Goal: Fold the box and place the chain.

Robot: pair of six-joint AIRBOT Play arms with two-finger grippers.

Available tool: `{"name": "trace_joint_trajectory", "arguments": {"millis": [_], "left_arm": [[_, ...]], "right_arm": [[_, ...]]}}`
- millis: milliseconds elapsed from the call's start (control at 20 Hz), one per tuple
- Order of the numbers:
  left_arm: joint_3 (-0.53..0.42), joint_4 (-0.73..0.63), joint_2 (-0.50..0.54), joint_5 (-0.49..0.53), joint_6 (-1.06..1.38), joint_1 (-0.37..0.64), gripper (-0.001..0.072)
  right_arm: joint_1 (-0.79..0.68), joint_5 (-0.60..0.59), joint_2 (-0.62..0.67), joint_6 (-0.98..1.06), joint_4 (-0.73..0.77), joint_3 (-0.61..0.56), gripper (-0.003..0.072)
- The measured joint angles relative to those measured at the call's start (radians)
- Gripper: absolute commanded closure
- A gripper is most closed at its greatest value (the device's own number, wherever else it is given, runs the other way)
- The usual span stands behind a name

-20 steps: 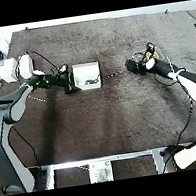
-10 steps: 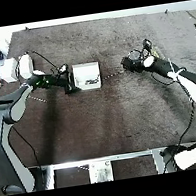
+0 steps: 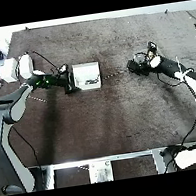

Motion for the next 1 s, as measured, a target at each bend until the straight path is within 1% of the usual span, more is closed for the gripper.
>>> {"name": "trace_joint_trajectory", "arguments": {"millis": [150, 400, 450, 500, 550, 650, 800, 1000], "left_arm": [[0.0, 0.0, 0.0, 0.0, 0.0, 0.0, 0.0157], [0.0, 0.0, 0.0, 0.0, 0.0, 0.0, 0.0157], [0.0, 0.0, 0.0, 0.0, 0.0, 0.0, 0.0157], [0.0, 0.0, 0.0, 0.0, 0.0, 0.0, 0.0157], [0.0, 0.0, 0.0, 0.0, 0.0, 0.0, 0.0157], [0.0, 0.0, 0.0, 0.0, 0.0, 0.0, 0.0157], [0.0, 0.0, 0.0, 0.0, 0.0, 0.0, 0.0157], [0.0, 0.0, 0.0, 0.0, 0.0, 0.0, 0.0157]], "right_arm": [[-0.003, -0.043, -0.029, 0.031, 0.001, -0.002, 0.0432], [-0.005, -0.147, -0.07, 0.061, 0.027, 0.007, 0.0434], [-0.006, -0.168, -0.073, 0.064, 0.034, 0.01, 0.0487], [-0.006, -0.187, -0.076, 0.065, 0.038, 0.013, 0.0605], [-0.006, -0.197, -0.079, 0.068, 0.042, 0.014, 0.0658], [-0.006, -0.21, -0.08, 0.07, 0.051, 0.015, 0.0676], [0.011, -0.213, -0.058, 0.069, 0.057, 0.016, 0.0676], [0.086, -0.172, 0.055, 0.018, 0.061, 0.017, 0.0676]]}}
